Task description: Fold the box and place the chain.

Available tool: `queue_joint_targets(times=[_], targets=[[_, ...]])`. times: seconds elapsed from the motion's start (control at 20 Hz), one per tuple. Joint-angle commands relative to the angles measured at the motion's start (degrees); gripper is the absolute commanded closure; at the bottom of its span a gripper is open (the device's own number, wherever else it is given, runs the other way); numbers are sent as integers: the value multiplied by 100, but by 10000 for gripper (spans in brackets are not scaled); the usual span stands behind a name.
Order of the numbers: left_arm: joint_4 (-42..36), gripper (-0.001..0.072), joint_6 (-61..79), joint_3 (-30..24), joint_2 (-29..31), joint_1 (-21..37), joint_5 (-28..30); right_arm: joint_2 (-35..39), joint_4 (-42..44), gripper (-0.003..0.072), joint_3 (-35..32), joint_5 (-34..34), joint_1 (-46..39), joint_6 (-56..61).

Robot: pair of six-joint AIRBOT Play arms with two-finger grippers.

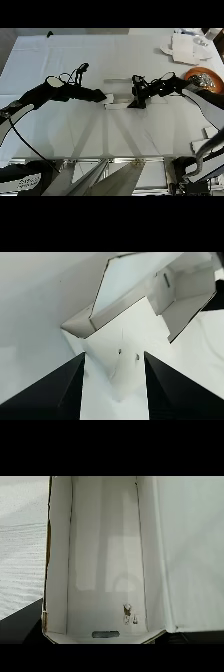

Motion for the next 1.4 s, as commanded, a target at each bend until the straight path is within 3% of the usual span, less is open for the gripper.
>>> queue_joint_targets(times=[0.0, 0.2, 0.75, 1.05, 1.35], targets=[[-369, 295, -74, 0, -17, -28, 103, 0, 0, 150, 7, 2, 0, 0], [-197, 337, -122, 0, -208, -157, 116, 0, 0, 150, 7, 2, 0, 0], [-92, 337, -170, 0, -275, -306, 557, 0, 0, 150, 7, 2, 0, 0], [697, 337, -925, 4, -275, -306, 743, 0, 0, 150, 7, 2, 0, 0], [745, 337, -925, 7, -273, -317, 785, 0, 0, 150, 7, 2, 0, 0]])
